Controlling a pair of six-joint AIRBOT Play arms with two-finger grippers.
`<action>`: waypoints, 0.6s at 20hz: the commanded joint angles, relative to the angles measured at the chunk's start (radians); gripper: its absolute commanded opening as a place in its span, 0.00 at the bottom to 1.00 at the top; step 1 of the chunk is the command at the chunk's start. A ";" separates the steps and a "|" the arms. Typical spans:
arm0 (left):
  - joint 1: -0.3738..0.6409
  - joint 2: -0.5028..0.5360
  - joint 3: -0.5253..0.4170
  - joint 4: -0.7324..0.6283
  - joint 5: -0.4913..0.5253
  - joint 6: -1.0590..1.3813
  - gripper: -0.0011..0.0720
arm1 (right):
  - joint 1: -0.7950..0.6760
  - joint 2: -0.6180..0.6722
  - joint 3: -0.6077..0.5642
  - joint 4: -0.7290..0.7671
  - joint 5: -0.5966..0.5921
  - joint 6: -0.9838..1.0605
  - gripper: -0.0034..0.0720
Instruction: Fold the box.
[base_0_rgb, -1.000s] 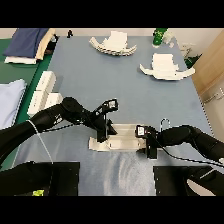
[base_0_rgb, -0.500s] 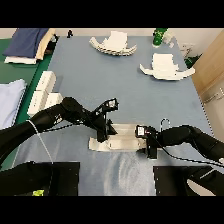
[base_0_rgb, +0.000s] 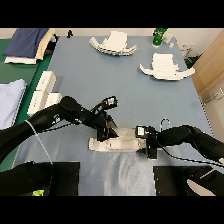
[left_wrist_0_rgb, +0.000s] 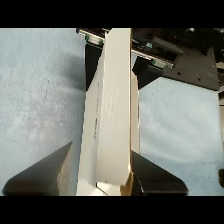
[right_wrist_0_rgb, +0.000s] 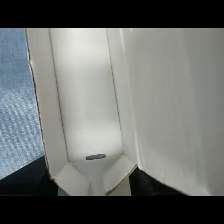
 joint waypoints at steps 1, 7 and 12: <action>0.042 0.075 0.001 0.113 -0.057 -0.201 0.60 | -0.001 0.000 0.000 0.000 0.000 0.000 0.68; 0.142 0.283 0.001 0.393 -0.303 -0.815 0.05 | -0.001 0.000 0.000 0.000 0.000 0.000 0.68; -0.032 0.217 -0.003 0.142 -0.159 -0.912 0.03 | -0.001 0.000 0.000 0.000 0.000 0.000 0.68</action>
